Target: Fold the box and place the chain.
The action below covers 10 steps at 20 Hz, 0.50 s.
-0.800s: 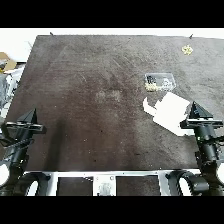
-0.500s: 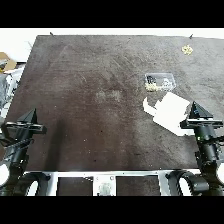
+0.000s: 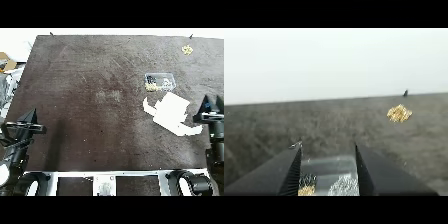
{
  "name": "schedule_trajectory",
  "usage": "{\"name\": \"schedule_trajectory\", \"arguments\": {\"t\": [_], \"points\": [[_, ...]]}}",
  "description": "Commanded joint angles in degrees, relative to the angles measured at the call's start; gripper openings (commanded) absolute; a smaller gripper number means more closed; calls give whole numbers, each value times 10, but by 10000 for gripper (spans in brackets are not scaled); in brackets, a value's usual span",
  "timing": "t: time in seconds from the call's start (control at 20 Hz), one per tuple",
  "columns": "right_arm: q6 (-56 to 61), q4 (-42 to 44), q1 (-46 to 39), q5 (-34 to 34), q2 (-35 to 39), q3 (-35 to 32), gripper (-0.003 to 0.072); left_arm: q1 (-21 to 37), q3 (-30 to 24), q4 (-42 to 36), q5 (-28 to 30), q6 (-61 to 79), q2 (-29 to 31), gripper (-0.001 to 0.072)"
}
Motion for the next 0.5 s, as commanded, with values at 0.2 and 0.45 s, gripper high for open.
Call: {"name": "schedule_trajectory", "arguments": {"t": [0.2,0.45], "points": [[-2,3,-10,-21,-199,191,379,0,0,0,0,0,0,10],[108,31,-180,204,-409,287,399,0,0,0,0,0,0,10]]}}
